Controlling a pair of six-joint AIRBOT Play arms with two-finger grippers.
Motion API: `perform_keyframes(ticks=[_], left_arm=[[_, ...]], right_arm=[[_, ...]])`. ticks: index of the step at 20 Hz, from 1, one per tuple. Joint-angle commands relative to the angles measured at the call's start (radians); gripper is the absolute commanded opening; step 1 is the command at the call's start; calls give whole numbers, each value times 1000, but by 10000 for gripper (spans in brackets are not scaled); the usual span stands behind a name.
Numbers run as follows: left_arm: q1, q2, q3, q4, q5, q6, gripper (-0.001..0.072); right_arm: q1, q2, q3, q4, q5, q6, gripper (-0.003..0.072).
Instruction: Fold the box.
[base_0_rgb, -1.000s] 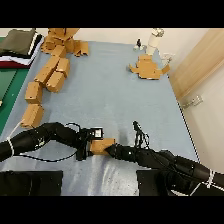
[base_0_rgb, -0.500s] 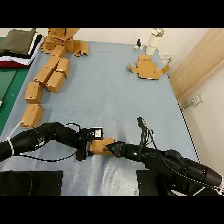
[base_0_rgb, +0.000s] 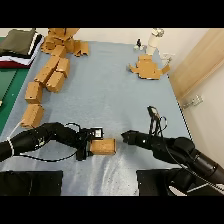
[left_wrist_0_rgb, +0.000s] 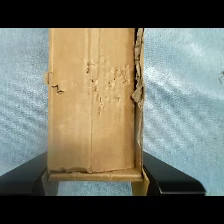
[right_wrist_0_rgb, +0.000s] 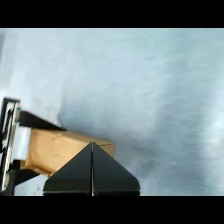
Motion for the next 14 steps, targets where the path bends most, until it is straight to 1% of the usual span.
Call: perform_keyframes(ticks=[1, 6, 9, 12, 14], left_arm=[[0, -1, 1, 0, -43, 2, 466], [0, -1, 1, -3, -41, 2, 466], [0, -1, 2, -8, -101, -37, 466], [9, 2, 37, 32, -90, -315, 466], [42, 19, 98, 144, -43, -582, 465]], right_arm=[[-57, -16, 87, -132, -122, 125, 3], [-57, -38, 95, -134, -122, 216, 2], [-57, -76, 95, -132, -121, 223, 2], [-60, -126, 96, -132, -117, 224, 3], [-60, -149, 96, -142, -117, 224, 3]])
